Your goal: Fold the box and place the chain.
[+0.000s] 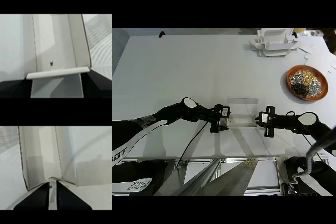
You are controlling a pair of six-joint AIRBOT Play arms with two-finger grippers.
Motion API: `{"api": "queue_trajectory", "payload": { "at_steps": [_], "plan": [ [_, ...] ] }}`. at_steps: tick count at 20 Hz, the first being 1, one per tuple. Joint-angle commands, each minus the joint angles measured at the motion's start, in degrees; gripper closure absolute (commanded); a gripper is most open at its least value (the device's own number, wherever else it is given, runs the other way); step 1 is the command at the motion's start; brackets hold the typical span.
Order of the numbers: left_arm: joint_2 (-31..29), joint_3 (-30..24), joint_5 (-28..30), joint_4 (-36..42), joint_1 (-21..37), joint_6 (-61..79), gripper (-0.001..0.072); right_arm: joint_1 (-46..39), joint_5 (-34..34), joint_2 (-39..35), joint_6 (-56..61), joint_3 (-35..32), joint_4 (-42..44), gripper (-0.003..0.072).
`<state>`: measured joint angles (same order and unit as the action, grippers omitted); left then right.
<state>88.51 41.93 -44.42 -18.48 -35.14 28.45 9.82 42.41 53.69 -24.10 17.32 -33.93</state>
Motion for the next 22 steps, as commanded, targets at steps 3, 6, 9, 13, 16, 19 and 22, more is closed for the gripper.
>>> {"api": "queue_trajectory", "payload": {
  "at_steps": [3,6,9,13,16,19,22],
  "plan": [
    [0.0,0.0,0.0,0.0,0.0,0.0,0.0570,0.1,-1.5,2.0,-2.1,-0.1,3.0,0.0556],
    [0.0,0.0,0.0,0.0,0.0,0.0,0.0570,0.1,-1.5,2.1,-2.1,-0.1,3.0,0.0402],
    [0.0,0.0,0.0,0.0,0.0,0.0,0.0570,0.1,-1.5,2.5,-2.2,-0.1,3.0,0.0340],
    [0.0,0.0,0.0,0.0,0.0,0.0,0.0570,0.1,-1.6,3.4,-2.2,-0.1,3.0,0.0201],
    [0.0,0.0,0.0,0.0,0.0,0.0,0.0570,0.0,-1.5,3.4,-2.1,-0.1,3.0,0.0204],
    [0.0,0.0,0.0,0.0,0.0,0.0,0.0570,0.0,-1.5,3.4,0.5,-0.1,2.6,0.0406],
    [0.0,0.0,0.0,0.0,0.0,0.0,0.0570,0.0,-1.3,3.1,8.4,-0.1,-0.2,0.0671]
  ]
}}
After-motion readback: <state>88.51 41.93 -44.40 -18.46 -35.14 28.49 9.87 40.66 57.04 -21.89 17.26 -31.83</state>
